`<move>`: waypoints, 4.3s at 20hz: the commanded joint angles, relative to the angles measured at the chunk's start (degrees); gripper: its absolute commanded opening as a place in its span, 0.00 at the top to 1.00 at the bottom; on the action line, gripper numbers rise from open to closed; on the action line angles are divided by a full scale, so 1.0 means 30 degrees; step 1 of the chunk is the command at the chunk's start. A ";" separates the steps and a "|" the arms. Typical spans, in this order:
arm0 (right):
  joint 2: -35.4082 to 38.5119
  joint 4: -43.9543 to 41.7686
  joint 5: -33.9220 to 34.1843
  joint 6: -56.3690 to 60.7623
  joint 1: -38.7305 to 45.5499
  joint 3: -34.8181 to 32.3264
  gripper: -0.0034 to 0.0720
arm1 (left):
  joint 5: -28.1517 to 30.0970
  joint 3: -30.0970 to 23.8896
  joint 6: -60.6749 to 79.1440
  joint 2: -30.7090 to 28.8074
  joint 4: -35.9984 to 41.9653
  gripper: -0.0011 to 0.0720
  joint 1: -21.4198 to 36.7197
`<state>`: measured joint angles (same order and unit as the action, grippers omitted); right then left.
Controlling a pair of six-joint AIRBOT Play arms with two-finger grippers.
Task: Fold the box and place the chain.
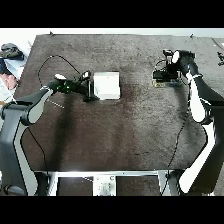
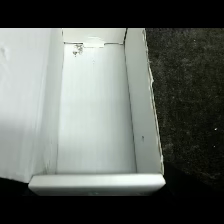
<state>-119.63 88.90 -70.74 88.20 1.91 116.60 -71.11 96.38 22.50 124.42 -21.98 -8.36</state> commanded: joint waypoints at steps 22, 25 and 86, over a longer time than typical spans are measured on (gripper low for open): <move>0.1727 -0.0801 0.0219 -0.0532 0.0015 -0.0583 0.67 | 0.0000 -0.0007 0.0000 -0.0007 -0.0007 0.51 -0.0015; 0.0852 -0.0801 0.0226 -0.0517 0.0022 -0.0583 0.67 | 0.0000 -0.0007 0.0000 -0.0007 -0.0007 0.51 -0.0015; 0.7439 -0.9216 1.2509 -0.5472 -1.0739 -0.8473 0.92 | 0.0000 0.0000 0.0000 -0.0007 -0.0007 0.50 -0.0015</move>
<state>-94.32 62.87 -35.38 71.66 -30.59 92.71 -71.13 96.38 22.50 124.42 -21.98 -8.36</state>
